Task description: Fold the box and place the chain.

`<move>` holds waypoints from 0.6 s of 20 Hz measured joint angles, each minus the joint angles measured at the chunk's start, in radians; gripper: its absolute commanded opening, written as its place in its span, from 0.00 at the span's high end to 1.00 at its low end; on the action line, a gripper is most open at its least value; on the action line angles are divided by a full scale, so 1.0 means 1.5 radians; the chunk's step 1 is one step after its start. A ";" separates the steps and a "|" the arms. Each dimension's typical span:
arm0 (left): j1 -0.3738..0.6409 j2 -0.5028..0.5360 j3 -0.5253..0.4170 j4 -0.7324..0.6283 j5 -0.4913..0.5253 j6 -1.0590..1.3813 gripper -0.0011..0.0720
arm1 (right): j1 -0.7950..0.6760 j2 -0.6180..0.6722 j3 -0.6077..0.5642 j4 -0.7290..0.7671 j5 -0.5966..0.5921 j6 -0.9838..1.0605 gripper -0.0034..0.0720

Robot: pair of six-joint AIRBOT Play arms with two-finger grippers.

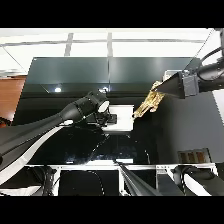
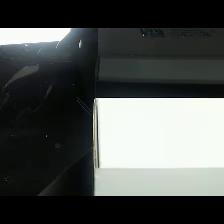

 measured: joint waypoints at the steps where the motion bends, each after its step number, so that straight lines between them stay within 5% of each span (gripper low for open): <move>1: 0.000 0.000 0.000 0.000 0.000 0.000 0.95 | 0.011 0.000 -0.005 0.014 -0.011 -0.001 0.95; 8: 0.000 0.000 0.000 0.000 0.000 0.000 0.95 | 0.072 -0.008 -0.018 0.071 -0.086 -0.003 0.94; 12: 0.000 0.000 0.000 0.001 0.000 0.000 0.95 | 0.093 -0.009 -0.034 0.012 -0.099 0.018 0.94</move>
